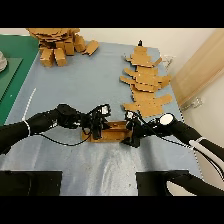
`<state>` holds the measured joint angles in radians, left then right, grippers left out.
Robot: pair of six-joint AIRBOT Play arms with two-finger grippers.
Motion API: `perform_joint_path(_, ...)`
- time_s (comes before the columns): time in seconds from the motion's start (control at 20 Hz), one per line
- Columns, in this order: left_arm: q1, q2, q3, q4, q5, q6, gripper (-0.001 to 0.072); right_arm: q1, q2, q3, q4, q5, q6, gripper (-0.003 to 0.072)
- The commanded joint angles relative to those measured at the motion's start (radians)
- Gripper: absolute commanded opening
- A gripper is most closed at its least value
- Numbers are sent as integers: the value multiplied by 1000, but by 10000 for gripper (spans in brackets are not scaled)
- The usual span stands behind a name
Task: Fold the box.
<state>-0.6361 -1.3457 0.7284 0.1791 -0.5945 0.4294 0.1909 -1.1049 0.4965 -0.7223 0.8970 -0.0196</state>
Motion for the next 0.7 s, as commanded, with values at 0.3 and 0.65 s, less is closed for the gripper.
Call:
perform_joint_path(0.3, 0, -1, 0, 0, 0, 0, 13, 4, -3, 3, 23, -50, -248, 716)
perform_joint_path(0.65, 0, -1, 0, 0, 0, 0, 13, 22, -6, 3, 49, -68, -337, 712)
